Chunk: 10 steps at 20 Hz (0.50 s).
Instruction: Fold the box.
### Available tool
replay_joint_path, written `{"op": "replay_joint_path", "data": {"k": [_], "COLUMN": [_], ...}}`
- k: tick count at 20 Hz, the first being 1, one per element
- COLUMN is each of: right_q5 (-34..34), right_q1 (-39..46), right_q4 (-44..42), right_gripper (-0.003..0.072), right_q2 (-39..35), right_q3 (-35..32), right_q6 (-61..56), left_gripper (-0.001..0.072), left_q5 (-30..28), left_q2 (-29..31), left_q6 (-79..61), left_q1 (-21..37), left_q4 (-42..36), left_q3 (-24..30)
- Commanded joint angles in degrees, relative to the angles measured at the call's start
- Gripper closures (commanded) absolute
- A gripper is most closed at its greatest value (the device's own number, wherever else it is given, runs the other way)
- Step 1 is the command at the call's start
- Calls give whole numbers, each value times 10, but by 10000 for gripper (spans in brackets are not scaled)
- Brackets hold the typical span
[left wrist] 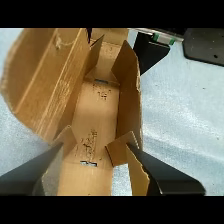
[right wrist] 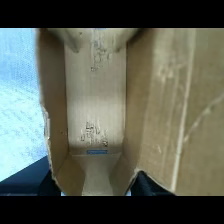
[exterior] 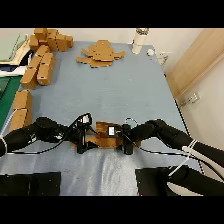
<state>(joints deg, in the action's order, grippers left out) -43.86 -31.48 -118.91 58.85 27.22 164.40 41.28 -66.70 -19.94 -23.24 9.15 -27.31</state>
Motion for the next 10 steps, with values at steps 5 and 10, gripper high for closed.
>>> {"op": "replay_joint_path", "data": {"k": [5,10], "right_q5": [0,0], "right_q1": [0,0], "right_q4": [0,0], "right_gripper": [171,171], "right_q2": [0,0], "right_q3": [0,0], "right_q6": [0,0], "left_gripper": [246,610], "left_q5": [7,0], "left_q2": [0,46], "left_q6": [1,132], "left_q1": [0,6], "left_q4": [-1,101], "left_q3": [1,0]}}
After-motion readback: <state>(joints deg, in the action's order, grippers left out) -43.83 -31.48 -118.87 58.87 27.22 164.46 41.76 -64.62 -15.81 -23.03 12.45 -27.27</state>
